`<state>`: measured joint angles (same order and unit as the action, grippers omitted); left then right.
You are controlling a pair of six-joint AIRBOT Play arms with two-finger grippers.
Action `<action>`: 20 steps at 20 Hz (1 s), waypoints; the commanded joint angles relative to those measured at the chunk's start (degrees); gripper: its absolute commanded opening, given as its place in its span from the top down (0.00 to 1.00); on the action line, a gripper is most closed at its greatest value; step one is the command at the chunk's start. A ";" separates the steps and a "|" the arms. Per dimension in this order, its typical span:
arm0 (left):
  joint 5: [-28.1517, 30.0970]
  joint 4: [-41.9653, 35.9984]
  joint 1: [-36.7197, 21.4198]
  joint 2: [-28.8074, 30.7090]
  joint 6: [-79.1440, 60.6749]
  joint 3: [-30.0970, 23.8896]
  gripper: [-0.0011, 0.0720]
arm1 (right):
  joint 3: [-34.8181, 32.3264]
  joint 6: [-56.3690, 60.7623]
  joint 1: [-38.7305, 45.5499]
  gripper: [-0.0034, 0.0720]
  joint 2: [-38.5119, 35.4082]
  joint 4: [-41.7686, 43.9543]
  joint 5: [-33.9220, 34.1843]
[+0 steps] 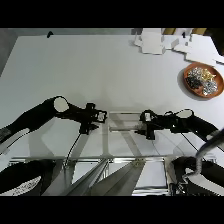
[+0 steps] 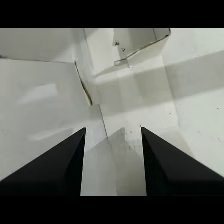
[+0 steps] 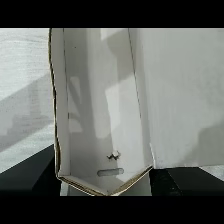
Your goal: Fold the box and place the chain.
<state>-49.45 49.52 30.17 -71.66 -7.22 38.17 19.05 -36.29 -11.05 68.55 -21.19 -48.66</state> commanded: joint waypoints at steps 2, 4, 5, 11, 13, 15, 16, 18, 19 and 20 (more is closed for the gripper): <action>0.96 -2.36 1.20 -1.57 -0.90 -0.15 0.44 | 0.04 0.00 -0.02 0.41 0.00 0.02 -0.04; 1.29 -2.80 2.38 -2.08 -3.72 -0.17 0.44 | 0.04 0.00 -0.02 0.41 0.00 0.00 -0.02; 1.57 -3.08 2.80 -2.47 -4.61 -0.17 0.44 | 0.04 0.00 -0.02 0.41 0.00 0.02 -0.02; 1.66 -3.74 2.91 -3.65 -4.35 -0.46 0.46 | 0.04 0.00 -0.02 0.41 0.00 0.02 -0.02; 1.64 -4.15 2.91 -3.65 -4.37 -0.46 0.46 | 0.04 0.00 -0.02 0.41 0.00 0.00 -0.02; 1.66 -5.22 2.93 -3.65 -4.42 -0.46 0.53 | 0.04 0.00 -0.02 0.41 0.00 0.00 -0.02; 1.70 -5.70 3.08 -3.65 -4.63 -0.46 0.53 | 0.04 0.00 -0.02 0.41 0.00 0.02 -0.02; 1.73 -6.38 3.23 -3.65 -4.83 -0.46 0.53 | 0.04 0.00 -0.02 0.41 0.00 0.00 -0.02; 1.68 -6.97 3.37 -3.65 -4.83 -0.46 0.54 | 0.04 0.00 -0.02 0.41 0.00 0.02 -0.02; 1.66 -8.07 3.54 -3.65 -4.85 -0.46 0.57 | 0.04 0.00 -0.02 0.41 0.00 0.02 -0.02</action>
<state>-47.75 43.51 33.43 -75.26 -11.84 37.74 19.05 -36.29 -11.05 68.55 -21.19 -48.66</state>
